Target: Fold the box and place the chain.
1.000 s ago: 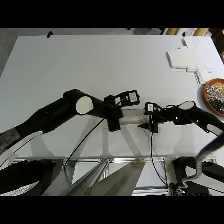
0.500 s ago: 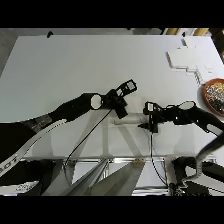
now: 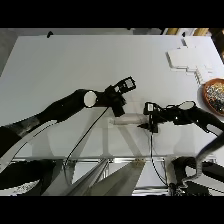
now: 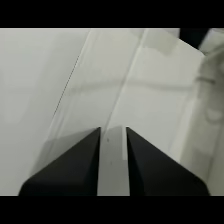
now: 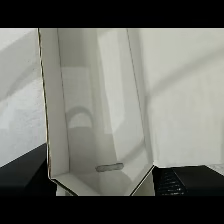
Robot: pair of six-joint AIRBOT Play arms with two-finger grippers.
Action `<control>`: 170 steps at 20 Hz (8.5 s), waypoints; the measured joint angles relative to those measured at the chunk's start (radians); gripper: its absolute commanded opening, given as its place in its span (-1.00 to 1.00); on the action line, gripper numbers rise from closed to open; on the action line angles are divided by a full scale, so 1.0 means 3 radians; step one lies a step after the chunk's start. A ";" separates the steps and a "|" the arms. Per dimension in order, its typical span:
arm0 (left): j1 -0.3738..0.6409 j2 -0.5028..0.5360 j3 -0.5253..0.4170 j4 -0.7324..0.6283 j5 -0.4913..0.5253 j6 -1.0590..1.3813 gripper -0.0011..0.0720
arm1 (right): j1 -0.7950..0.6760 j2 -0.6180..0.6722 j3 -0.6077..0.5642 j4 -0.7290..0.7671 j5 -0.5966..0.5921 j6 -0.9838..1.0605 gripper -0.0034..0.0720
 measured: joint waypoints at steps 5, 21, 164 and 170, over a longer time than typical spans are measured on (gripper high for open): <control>0.0061 0.0267 -0.0043 0.0594 -0.0917 0.0089 0.56 | 0.0000 0.0000 0.0000 0.0001 0.0001 0.0000 0.26; 0.0220 0.0275 -0.0782 0.0224 -0.0690 0.1583 0.59 | 0.0000 0.0000 0.0000 0.0003 0.0003 0.0001 0.26; 0.0381 0.0484 -0.0987 -0.0875 -0.0501 -0.2782 -0.21 | -0.0005 0.0000 0.0000 0.0003 0.0005 -0.0003 0.26; 0.0427 0.0490 -0.0942 -0.0833 -0.0610 -0.2778 -0.21 | -0.0003 0.0000 0.0000 0.0003 -0.0001 0.0003 0.26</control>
